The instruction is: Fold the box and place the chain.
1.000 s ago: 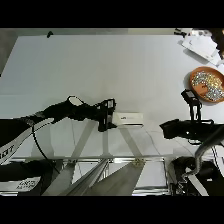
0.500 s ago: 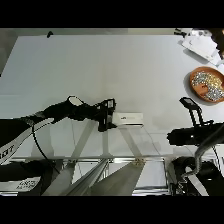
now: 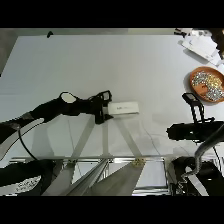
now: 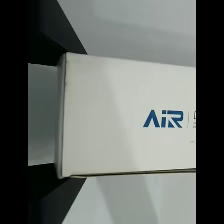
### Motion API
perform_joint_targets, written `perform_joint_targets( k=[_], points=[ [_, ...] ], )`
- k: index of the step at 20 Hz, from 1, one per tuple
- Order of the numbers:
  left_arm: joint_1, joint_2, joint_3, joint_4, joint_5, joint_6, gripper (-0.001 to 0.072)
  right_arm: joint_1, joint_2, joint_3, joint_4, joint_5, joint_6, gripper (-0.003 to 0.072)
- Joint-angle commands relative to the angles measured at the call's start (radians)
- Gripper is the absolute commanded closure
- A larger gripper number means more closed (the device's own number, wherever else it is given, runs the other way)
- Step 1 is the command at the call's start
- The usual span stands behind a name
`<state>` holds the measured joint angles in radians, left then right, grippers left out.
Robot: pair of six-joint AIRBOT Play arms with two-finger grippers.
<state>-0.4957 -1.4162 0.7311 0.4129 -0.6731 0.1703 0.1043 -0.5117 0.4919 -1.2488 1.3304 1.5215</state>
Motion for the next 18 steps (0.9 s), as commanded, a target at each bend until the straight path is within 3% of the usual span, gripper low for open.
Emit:
perform_joint_targets(
  k=[1,5,10,14,18],
  points=[
    [0.11,0.092,0.001,0.276,0.165,-0.299,0.0706,0.0,0.0,0.001,-0.004,-0.073,-0.011,0.0664],
    [0.383,0.182,0.001,0.519,0.149,-0.689,0.0706,0.0,0.001,0.001,-0.001,-0.101,-0.011,0.0664],
    [0.721,0.2,0.0,0.576,0.034,-0.858,0.0706,0.0,0.001,0.001,-0.001,-0.101,-0.011,0.0664],
    [0.833,0.171,0.0,0.707,-0.054,-0.959,0.0706,0.0,0.001,0.001,-0.001,-0.101,-0.011,0.0664],
    [0.84,0.147,0.0,0.84,-0.142,-1.013,0.0705,0.0,0.001,0.001,-0.001,-0.101,-0.011,0.0664]
  ],
)
